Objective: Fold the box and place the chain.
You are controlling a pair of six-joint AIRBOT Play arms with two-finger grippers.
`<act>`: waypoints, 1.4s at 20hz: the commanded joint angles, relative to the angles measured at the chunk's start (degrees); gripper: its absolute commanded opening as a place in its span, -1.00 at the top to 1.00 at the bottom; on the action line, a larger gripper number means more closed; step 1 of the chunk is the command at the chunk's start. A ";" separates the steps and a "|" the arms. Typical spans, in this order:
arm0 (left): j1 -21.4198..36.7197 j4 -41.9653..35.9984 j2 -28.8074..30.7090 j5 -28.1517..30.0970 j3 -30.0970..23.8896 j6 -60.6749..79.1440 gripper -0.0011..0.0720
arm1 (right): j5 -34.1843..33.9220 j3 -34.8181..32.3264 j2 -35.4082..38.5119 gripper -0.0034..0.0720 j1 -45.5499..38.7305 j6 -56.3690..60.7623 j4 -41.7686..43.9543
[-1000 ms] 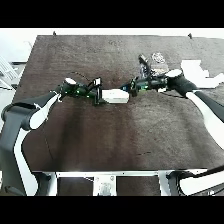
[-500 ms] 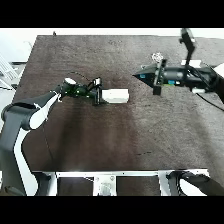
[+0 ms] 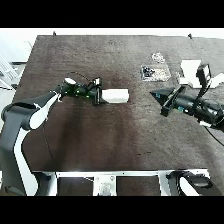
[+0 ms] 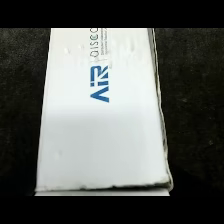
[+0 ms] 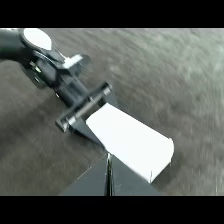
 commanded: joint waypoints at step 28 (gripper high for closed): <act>40.19 -1.36 31.58 36.20 -9.57 -36.04 0.92 | -1.18 -5.49 1.46 0.89 -0.81 0.13 -1.27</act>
